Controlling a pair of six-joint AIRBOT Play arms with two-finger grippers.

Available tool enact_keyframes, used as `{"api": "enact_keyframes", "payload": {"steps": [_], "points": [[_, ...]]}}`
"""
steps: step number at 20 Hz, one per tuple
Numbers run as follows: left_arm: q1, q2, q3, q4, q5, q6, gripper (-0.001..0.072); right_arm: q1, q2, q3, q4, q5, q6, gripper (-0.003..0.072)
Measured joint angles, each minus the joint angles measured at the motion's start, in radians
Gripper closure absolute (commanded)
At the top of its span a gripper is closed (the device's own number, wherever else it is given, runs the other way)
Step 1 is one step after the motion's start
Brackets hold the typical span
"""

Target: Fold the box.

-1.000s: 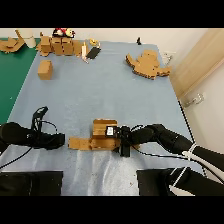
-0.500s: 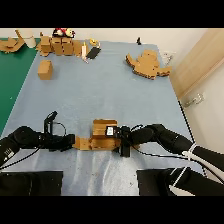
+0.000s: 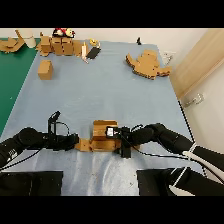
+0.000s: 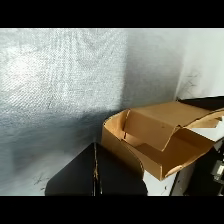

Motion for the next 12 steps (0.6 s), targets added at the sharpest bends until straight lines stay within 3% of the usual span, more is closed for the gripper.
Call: {"api": "enact_keyframes", "payload": {"steps": [12], "points": [[-0.039,-0.006,0.000,-0.195,-0.032,0.147,0.0695,0.000,0.000,-0.001,0.000,0.006,0.000,0.0105]]}}
